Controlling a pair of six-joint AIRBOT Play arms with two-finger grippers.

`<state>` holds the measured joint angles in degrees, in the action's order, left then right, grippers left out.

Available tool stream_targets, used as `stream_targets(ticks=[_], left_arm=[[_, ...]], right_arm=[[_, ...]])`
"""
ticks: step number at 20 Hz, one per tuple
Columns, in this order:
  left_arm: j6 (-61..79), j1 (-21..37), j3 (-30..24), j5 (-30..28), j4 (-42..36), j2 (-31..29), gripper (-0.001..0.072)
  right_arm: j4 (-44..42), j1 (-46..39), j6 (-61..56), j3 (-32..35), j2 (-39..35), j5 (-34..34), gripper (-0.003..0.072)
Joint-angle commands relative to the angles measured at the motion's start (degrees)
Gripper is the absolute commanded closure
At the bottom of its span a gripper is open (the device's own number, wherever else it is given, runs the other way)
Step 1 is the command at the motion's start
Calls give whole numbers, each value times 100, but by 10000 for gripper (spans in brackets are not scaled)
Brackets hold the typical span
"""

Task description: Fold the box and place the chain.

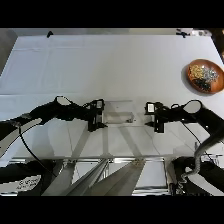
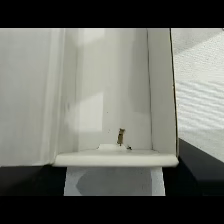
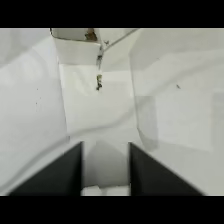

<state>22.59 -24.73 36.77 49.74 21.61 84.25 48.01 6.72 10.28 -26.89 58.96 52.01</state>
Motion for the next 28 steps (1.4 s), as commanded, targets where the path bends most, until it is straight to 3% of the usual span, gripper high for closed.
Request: stream_targets(ticks=[1,2,6,10,12,19,28], left_arm=[[7,0,2,0,2,-4,434],[7,0,2,-2,2,-4,434],[9,0,2,-2,4,-4,434],[7,0,2,0,2,-4,434],[9,0,2,-2,4,-4,434],[7,0,2,0,4,-4,434],[9,0,2,-2,2,-4,434]], right_arm=[[24,-184,-129,0,-667,400,634],[-407,-87,-74,0,-813,463,674],[-2531,225,52,0,-1047,315,675],[-3589,1027,1104,0,-789,-890,679],[-3722,1178,1137,-2,-468,-1423,679],[-4120,1176,1572,-133,671,-1974,679],[-3866,1176,1357,-136,1294,-1991,679]])
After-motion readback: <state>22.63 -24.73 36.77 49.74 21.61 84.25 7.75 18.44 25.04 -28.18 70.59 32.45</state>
